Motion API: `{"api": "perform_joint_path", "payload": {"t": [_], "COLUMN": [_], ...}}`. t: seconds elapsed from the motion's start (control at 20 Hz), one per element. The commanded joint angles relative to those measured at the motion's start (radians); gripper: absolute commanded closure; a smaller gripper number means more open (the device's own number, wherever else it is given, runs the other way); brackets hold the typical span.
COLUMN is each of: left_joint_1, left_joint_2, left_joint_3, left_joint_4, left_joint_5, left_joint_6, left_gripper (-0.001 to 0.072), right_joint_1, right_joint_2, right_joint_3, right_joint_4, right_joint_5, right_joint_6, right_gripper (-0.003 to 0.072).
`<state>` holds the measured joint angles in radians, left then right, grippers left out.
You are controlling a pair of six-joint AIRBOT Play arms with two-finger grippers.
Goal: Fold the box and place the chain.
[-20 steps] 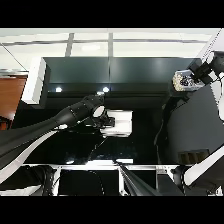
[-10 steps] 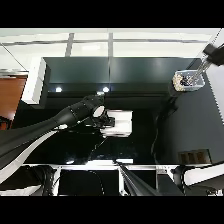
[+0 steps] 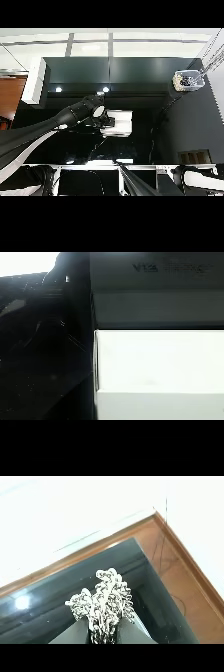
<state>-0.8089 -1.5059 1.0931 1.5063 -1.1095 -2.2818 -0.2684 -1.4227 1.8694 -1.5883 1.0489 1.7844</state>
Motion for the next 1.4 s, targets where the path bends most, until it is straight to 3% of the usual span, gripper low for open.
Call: {"api": "perform_joint_path", "payload": {"t": [0.0, 0.3, 0.7, 0.9, 1.0, 1.05, 1.1, 1.35], "left_joint_1": [0.001, 0.001, 0.001, 0.001, 0.001, 0.001, 0.001, 0.001], "left_joint_2": [0.0, 0.0, 0.0, 0.0, 0.0, 0.0, 0.0, 0.0], "left_joint_3": [0.0, 0.0, 0.0, 0.0, 0.0, 0.0, 0.0, 0.0], "left_joint_4": [0.0, 0.0, 0.0, 0.0, 0.0, 0.0, 0.0, 0.0], "left_joint_5": [0.0, 0.0, 0.001, 0.002, 0.001, 0.001, 0.001, 0.001], "left_joint_6": [0.0, 0.0, 0.0, 0.0, 0.0, 0.0, 0.0, 0.0], "left_gripper": [0.068, 0.068, 0.068, 0.068, 0.068, 0.068, 0.068, 0.068], "right_joint_1": [-0.004, -0.025, -0.023, -0.023, -0.023, -0.023, -0.023, -0.023], "right_joint_2": [-0.026, -0.159, -0.463, -0.545, -0.55, -0.548, -0.548, -0.549], "right_joint_3": [0.0, 0.0, -0.001, -0.001, -0.001, 0.002, 0.006, 0.007], "right_joint_4": [0.003, 0.006, 0.028, 0.028, 0.028, 0.028, 0.026, 0.026], "right_joint_5": [-0.006, -0.007, 0.095, 0.093, 0.069, 0.066, 0.068, 0.08], "right_joint_6": [-0.013, -0.013, 0.03, 0.083, 0.083, 0.082, 0.082, 0.082], "right_gripper": [0.0674, 0.0673, 0.0672, 0.0668, 0.0473, 0.0466, 0.0409, 0.0411]}}
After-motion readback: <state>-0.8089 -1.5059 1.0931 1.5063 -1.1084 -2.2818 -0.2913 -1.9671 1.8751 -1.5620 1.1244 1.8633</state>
